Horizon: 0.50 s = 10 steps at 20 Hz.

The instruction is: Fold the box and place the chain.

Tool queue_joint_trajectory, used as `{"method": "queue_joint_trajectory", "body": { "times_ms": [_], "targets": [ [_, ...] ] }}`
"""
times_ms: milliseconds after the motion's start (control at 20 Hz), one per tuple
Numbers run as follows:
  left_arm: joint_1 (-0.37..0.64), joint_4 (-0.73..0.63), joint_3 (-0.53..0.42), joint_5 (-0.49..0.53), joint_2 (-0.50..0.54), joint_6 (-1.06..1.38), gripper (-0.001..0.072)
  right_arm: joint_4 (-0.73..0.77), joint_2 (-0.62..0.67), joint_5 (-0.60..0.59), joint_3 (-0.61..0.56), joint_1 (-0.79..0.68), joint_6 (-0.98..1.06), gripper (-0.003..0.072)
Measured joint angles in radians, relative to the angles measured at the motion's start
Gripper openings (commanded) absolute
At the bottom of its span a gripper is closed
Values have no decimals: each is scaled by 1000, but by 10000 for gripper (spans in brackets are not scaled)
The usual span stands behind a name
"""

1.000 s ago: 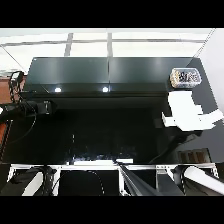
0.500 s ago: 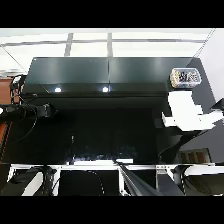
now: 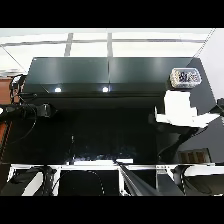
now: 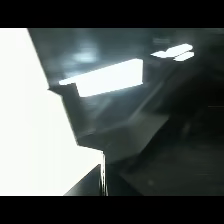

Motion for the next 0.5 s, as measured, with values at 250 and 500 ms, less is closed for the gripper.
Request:
{"method": "queue_joint_trajectory", "body": {
  "times_ms": [250,500],
  "targets": [
    [0,-4,0,-5,0,0,713,191,175,21,-167,74,-61,13],
    [0,-44,-1,-6,0,7,708,394,357,-11,-393,220,-129,13]
  ]
}}
